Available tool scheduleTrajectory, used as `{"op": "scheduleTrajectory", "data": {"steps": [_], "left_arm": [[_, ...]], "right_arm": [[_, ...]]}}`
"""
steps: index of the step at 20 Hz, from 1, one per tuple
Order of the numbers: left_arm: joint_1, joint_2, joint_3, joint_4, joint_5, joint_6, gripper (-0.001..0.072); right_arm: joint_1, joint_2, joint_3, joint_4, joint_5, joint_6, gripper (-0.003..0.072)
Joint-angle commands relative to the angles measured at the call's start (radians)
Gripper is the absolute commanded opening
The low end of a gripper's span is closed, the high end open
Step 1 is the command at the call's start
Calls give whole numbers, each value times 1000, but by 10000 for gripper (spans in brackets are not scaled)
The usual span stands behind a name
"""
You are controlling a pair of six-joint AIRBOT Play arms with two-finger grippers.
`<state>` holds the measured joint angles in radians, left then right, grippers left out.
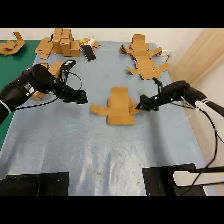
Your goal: Fold the box.
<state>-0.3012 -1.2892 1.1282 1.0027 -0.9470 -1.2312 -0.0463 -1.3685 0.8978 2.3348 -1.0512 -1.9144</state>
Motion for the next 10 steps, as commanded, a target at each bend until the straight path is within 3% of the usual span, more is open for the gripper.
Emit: {"op": "scheduleTrajectory", "data": {"steps": [1, 5, 10], "left_arm": [[61, -21, -1, -87, -39, 135, 518], [105, -122, -2, -316, -123, 295, 519], [103, -262, -2, -338, -192, 326, 518]], "right_arm": [[148, 197, -224, 3, 114, 49, 1], [300, 364, -364, 2, 203, 109, 1], [370, 480, -397, -27, 235, 109, 1]]}}
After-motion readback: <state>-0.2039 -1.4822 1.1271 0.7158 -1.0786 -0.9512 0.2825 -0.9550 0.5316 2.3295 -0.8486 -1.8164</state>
